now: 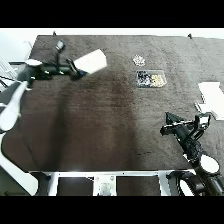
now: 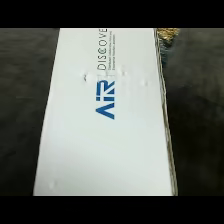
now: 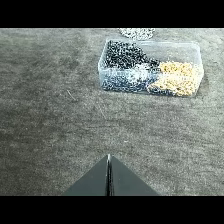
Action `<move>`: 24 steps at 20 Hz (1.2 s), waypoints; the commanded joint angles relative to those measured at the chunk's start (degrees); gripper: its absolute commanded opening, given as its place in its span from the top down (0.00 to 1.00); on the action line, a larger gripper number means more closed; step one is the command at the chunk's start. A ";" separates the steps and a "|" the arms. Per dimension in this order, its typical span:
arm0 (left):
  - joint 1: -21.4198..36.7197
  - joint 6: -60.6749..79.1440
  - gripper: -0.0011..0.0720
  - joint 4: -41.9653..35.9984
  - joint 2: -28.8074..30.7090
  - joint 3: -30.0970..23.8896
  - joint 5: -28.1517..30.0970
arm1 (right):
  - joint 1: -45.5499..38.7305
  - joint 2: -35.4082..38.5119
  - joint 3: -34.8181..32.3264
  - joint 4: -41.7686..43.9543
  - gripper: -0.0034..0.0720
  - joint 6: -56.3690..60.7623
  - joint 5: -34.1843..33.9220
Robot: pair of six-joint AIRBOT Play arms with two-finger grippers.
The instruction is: Fold the box and place the chain.
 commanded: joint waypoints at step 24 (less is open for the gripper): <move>20.24 -16.37 0.96 9.64 3.28 -18.10 43.80 | 0.02 0.04 -0.02 0.02 0.95 0.02 0.02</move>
